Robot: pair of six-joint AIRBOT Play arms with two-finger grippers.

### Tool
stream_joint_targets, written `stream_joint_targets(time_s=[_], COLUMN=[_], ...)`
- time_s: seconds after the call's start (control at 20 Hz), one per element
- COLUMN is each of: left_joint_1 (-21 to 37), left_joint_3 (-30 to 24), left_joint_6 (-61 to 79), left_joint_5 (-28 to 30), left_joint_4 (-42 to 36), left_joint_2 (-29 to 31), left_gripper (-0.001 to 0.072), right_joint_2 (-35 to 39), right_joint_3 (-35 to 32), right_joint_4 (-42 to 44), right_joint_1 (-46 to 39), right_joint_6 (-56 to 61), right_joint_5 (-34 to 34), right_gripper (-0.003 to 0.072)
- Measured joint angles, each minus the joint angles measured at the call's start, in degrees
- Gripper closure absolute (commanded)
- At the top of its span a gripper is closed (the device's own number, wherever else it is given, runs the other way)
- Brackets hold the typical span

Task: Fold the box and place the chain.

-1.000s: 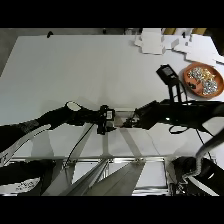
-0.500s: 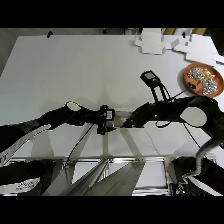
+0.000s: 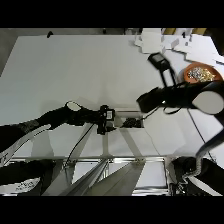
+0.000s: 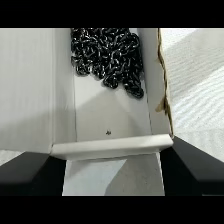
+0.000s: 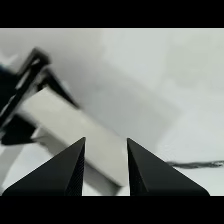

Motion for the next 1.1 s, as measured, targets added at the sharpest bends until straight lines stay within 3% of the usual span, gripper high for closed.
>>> stream_joint_targets(time_s=[0.2, 0.45, 0.55, 0.65, 1.1], left_joint_1=[0.0, 0.0, 0.0, 0.0, 0.0], left_joint_3=[0.0, 0.0, 0.0, 0.0, 0.0], left_joint_6=[0.0, 0.0, 0.0, 0.0, 0.0], left_joint_5=[0.0, 0.0, 0.0, 0.0, 0.0], left_joint_4=[0.0, 0.0, 0.0, 0.0, 0.0], left_joint_2=[0.0, 0.0, 0.0, 0.0, 0.0], left_gripper=[0.0496, 0.0496, 0.0496, 0.0496, 0.0496], right_joint_2=[-2.3, -9.2, -12.5, -15.9, -29.0], right_joint_3=[1.4, 1.9, 1.9, 1.9, 1.9], right_joint_4=[-5.0, -7.7, -8.0, -8.1, -8.3], right_joint_1=[-10.2, -19.4, -20.9, -21.6, -22.4], right_joint_6=[0.0, 0.0, 0.0, 0.0, 0.2], right_joint_5=[3.1, 5.9, 5.9, 5.2, 3.1], right_gripper=[0.0491, 0.0483, 0.0472, 0.035, 0.0347])
